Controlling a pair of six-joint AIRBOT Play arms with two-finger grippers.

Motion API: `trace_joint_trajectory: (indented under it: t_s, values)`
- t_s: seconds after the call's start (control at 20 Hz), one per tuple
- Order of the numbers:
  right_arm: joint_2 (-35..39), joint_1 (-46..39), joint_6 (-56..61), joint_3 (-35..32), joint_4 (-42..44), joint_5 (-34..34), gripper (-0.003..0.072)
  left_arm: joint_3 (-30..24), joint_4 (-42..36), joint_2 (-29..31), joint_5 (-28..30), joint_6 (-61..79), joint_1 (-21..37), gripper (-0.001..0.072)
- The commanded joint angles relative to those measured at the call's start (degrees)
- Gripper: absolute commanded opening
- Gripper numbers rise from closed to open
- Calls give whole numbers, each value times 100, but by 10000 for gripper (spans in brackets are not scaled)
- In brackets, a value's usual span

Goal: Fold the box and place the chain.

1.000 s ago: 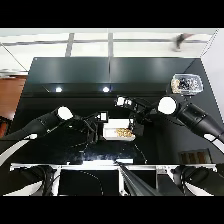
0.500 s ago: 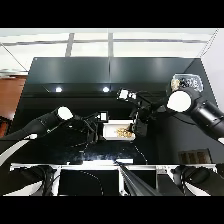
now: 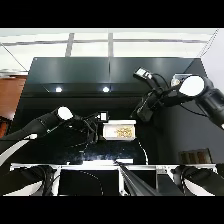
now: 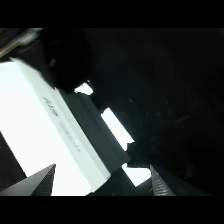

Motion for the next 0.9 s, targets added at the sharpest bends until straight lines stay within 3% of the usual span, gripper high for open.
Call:
trace_joint_trajectory:
  t_s: [0.0, 0.25, 0.85]
  values:
    - [-472, -35, -621, -138, 365, 553, 698, 2, -2, -2, 0, 2, 2, 367]
    - [-533, 420, -1705, -254, 446, 549, 699, 2, 0, -2, 2, 2, 2, 367]
    - [-533, 529, -1803, -470, 358, 555, 707, 2, 0, -4, 2, 2, 2, 367]
